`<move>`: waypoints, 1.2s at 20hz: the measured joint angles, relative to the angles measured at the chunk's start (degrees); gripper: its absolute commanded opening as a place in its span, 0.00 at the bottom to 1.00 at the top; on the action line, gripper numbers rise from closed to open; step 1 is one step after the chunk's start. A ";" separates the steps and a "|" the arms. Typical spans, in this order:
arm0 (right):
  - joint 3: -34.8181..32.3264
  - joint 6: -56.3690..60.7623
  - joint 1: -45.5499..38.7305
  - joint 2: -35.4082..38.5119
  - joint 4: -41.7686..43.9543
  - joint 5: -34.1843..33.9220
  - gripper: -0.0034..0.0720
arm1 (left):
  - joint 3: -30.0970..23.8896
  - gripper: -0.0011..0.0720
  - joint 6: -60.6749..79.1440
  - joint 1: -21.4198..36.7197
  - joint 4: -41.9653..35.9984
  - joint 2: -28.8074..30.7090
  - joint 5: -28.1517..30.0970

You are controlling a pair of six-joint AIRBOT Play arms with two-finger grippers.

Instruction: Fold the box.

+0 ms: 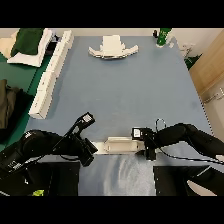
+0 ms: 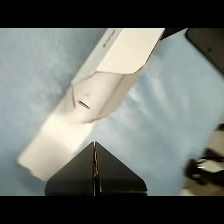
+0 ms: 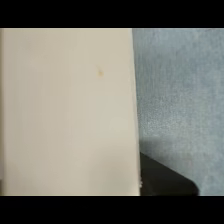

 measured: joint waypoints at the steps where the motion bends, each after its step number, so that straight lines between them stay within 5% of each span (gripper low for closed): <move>1: 0.00 0.00 0.00 0.02 0.00 0.00 0.73 | 0.00 0.03 -3.91 -0.90 -2.34 -0.26 0.68; 6: 0.00 -0.02 0.00 0.00 0.00 0.00 0.73 | 2.51 0.03 -12.33 -7.41 -15.54 -11.34 11.87; 11: 0.00 0.00 0.00 0.00 0.02 0.00 0.73 | 10.71 0.03 -12.74 -6.95 -19.71 -24.06 19.45; 18: 0.00 0.09 -0.02 0.00 0.07 -0.02 0.73 | 13.81 0.03 -14.67 3.19 -19.45 -32.22 18.36; 24: -0.02 0.13 -0.04 -0.02 0.09 -0.04 0.73 | 14.12 0.03 -18.29 6.01 -16.09 -38.18 14.49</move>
